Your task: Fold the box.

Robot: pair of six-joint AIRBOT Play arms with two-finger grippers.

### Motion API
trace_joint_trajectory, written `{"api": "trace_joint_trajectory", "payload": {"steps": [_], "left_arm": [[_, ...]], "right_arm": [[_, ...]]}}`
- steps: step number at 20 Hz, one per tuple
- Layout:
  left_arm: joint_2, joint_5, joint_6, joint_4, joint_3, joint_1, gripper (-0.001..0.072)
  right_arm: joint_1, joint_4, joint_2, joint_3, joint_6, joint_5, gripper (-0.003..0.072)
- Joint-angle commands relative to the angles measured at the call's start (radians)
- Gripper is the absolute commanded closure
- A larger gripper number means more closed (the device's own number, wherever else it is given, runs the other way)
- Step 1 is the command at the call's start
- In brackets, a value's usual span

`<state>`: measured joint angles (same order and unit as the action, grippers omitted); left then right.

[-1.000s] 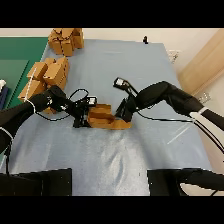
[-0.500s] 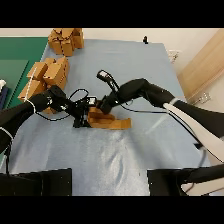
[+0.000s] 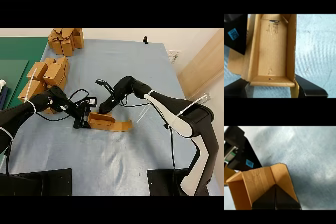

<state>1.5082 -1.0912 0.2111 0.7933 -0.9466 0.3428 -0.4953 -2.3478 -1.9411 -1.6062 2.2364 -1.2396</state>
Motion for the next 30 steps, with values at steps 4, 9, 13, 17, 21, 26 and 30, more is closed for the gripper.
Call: {"api": "trace_joint_trajectory", "payload": {"steps": [4,9,13,17,21,26,30], "left_arm": [[0.000,0.014,-0.002,0.000,0.000,-0.001,0.0483],[0.000,0.015,-0.002,0.000,0.000,-0.001,0.0483],[0.000,0.016,-0.002,0.000,0.000,-0.001,0.0483],[0.000,0.016,-0.002,0.000,0.000,-0.001,0.0483],[0.000,0.016,-0.002,0.000,0.000,-0.001,0.0483],[0.000,0.017,-0.002,0.000,0.000,-0.001,0.0483],[0.000,0.017,-0.002,0.000,0.000,-0.001,0.0483]], "right_arm": [[0.006,0.095,0.150,-0.056,0.027,-0.043,0.0683],[0.006,0.321,0.452,0.072,0.031,-0.067,0.0683],[-0.016,0.475,0.634,0.421,0.095,0.014,0.0680],[-0.062,0.475,0.626,0.613,0.167,0.229,0.0049],[-0.109,0.446,0.583,0.639,0.264,0.478,0.0015],[-0.112,0.276,0.552,0.635,0.324,0.500,0.0163],[-0.112,0.243,0.552,0.635,0.323,0.467,0.0406]]}}
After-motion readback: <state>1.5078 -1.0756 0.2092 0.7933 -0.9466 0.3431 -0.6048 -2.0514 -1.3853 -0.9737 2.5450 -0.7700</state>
